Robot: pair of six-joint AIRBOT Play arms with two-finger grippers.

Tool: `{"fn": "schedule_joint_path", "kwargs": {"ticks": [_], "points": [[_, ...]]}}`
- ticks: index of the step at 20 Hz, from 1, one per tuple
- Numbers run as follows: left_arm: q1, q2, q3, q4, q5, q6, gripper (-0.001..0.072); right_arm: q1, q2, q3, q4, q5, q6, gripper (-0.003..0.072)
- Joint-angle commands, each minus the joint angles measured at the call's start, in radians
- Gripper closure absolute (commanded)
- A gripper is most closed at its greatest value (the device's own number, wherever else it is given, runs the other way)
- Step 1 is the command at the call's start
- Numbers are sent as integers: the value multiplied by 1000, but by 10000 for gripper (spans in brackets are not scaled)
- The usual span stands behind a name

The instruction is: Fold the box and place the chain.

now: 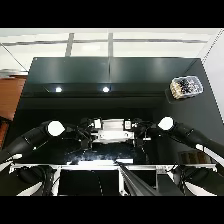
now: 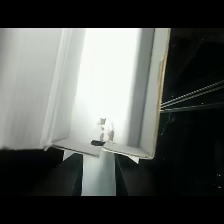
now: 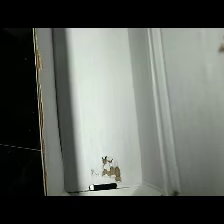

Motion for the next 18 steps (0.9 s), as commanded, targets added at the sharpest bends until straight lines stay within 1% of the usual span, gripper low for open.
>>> {"fn": "schedule_joint_path", "kwargs": {"ticks": [1,2,4,5,6,8,9,10,13,14,15,16,18], "points": [[-43,-3,1,-3,42,4,472,1,0,-1,0,0,0,216],[-47,-5,1,-4,69,3,489,1,0,-1,0,0,0,216],[-53,-11,1,-3,111,3,490,1,0,-1,0,0,0,216],[-55,-13,1,-6,115,3,554,1,0,-1,0,0,0,216],[-61,-13,1,-8,116,3,653,1,0,-1,0,0,0,216],[-69,-14,1,-28,114,3,657,1,0,-1,0,0,0,216],[-75,-17,1,-34,114,3,650,1,0,-1,0,0,1,216],[-80,-21,1,-33,114,3,617,1,0,-1,0,0,0,216],[-83,-40,1,-33,111,3,604,1,0,-1,0,0,1,216],[-83,-42,1,-32,113,3,527,1,0,-1,0,0,1,216],[-83,-42,1,-33,114,3,436,1,0,-1,0,0,1,216],[-83,-42,1,-33,112,3,422,1,0,-1,0,0,1,216],[-83,-42,1,-33,112,3,421,1,0,-1,0,0,1,216]]}}
